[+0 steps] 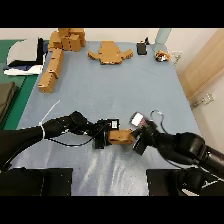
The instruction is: Fold the box.
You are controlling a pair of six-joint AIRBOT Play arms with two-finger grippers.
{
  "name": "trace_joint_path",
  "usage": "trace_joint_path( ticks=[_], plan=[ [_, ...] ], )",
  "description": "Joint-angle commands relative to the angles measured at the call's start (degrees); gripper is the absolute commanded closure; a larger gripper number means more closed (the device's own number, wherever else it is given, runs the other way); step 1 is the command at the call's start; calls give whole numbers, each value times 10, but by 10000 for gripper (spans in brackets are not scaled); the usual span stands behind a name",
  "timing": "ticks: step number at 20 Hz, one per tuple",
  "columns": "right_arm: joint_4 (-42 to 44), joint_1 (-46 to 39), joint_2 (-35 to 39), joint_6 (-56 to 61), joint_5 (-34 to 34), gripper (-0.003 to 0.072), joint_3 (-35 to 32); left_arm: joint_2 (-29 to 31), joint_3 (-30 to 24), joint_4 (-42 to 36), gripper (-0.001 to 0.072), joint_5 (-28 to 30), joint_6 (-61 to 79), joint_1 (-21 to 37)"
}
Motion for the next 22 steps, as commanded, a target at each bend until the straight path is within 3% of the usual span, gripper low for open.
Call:
trace_joint_path(
  ticks=[1,5,9,11,13,14,15,19,22],
  plan=[
    [8,-130,6,193,-101,684,3,0,0,0,235,0,0,0],
    [262,-349,-47,-21,-97,684,46,0,0,0,235,0,0,0],
    [508,-489,-230,-198,-151,684,160,0,0,0,235,0,0,0],
    [634,-513,-343,-309,-268,684,226,0,0,0,235,0,0,0],
    [720,-515,-437,-417,-461,684,281,0,0,0,235,0,0,0],
    [759,-515,-473,-432,-553,684,297,0,0,0,235,0,0,0],
    [784,-515,-491,-434,-593,682,298,0,0,0,235,0,0,0],
    [777,-506,-474,-429,-555,681,231,0,0,0,235,0,0,0],
    [777,-505,-399,-441,-463,681,125,0,0,0,235,0,0,0]
  ],
)
